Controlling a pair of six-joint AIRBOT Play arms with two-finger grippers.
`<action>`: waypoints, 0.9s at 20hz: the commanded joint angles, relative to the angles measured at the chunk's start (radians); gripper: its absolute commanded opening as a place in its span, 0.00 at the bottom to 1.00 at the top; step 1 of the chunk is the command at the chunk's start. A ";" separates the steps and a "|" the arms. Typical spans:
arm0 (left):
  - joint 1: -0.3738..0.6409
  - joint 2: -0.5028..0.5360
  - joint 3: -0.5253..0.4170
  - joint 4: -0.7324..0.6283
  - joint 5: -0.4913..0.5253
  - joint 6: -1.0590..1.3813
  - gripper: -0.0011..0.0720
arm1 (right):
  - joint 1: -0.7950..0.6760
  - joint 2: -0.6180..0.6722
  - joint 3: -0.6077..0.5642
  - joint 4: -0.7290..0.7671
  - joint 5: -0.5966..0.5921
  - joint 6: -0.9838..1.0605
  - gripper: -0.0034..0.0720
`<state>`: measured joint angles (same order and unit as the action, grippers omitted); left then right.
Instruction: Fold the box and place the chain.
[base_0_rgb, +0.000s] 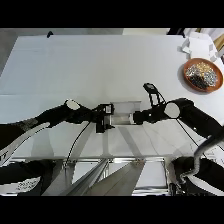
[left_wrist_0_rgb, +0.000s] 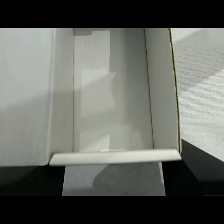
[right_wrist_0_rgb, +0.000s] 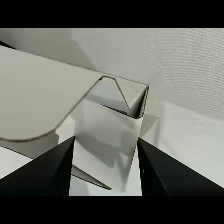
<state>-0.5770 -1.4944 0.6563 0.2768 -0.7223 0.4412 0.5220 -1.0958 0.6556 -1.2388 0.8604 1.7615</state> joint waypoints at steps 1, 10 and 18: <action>0.000 0.001 0.000 0.000 0.000 0.000 0.45 | 0.050 -0.013 0.027 -0.112 0.027 0.150 0.62; 0.000 0.001 0.000 0.000 0.000 0.000 0.45 | 0.146 -0.142 0.154 -0.244 0.114 0.247 0.63; 0.000 0.001 0.000 0.000 0.000 0.000 0.45 | 0.150 -0.201 0.162 -0.279 0.149 0.285 0.62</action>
<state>-0.5770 -1.4944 0.6563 0.2768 -0.7223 0.4412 0.6689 -1.2778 0.8139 -1.4967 0.9936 2.0335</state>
